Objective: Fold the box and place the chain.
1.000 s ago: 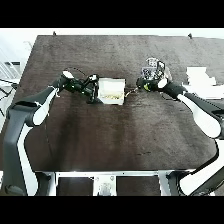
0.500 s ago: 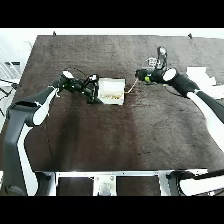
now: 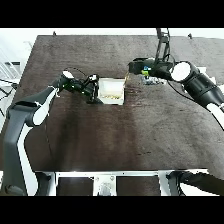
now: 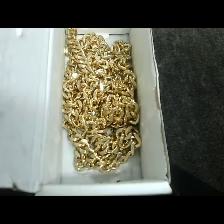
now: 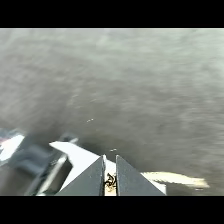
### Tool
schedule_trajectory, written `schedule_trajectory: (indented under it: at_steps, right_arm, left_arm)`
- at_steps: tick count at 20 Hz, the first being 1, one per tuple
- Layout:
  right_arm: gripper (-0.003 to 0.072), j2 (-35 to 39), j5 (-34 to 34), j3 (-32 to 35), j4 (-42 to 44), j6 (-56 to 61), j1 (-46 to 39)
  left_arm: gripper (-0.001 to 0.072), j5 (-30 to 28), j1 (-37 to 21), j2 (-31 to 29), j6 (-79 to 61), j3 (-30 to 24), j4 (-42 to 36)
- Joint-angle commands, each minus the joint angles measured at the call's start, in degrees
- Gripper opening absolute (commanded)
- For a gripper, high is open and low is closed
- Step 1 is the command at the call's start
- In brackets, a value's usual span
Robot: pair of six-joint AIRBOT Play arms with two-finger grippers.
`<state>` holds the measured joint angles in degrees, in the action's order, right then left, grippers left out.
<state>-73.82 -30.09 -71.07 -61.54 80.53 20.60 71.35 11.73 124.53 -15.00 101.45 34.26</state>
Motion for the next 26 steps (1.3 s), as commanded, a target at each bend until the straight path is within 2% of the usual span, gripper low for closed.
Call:
schedule_trajectory:
  at_steps: [1,6,10,13,17,18,19,23,26]
  right_arm:
    - [0.0011,0.7,-0.4,0.1,-0.2,0.0,4.2]
    - [0.0011,-0.2,0.4,0.2,-0.2,0.0,6.2]
    - [0.0011,-3.7,3.8,2.0,0.0,0.0,6.7]
    - [0.0010,-8.4,6.2,2.9,-0.1,-0.1,7.1]
    - [0.0028,-16.3,5.7,2.9,-0.2,-3.2,6.6]
    - [0.0266,-16.2,4.7,2.8,-0.2,-3.2,6.1]
    - [0.0568,-15.2,4.8,2.8,-0.5,-3.4,5.7]
    - [0.0567,-8.2,4.7,2.8,-3.9,-4.8,3.1]
    - [0.0565,-1.0,2.1,2.8,-10.1,-4.8,0.7]
  left_arm:
    - [0.0480,0.0,-0.1,0.0,0.0,0.0,0.0]
    - [0.0480,0.0,-0.1,0.0,0.0,0.0,0.0]
    - [0.0480,0.0,-0.1,0.0,0.0,0.0,0.0]
    - [0.0480,0.0,-0.1,0.0,0.0,0.0,0.0]
    - [0.0480,0.0,-0.1,0.0,0.0,0.0,0.0]
    - [0.0480,0.0,-0.1,0.0,0.0,0.0,0.0]
    - [0.0480,0.0,-0.1,0.0,0.0,0.0,0.0]
    - [0.0480,0.0,-0.1,0.0,0.0,0.0,0.0]
    - [0.0480,0.0,-0.1,0.0,0.0,0.0,0.0]
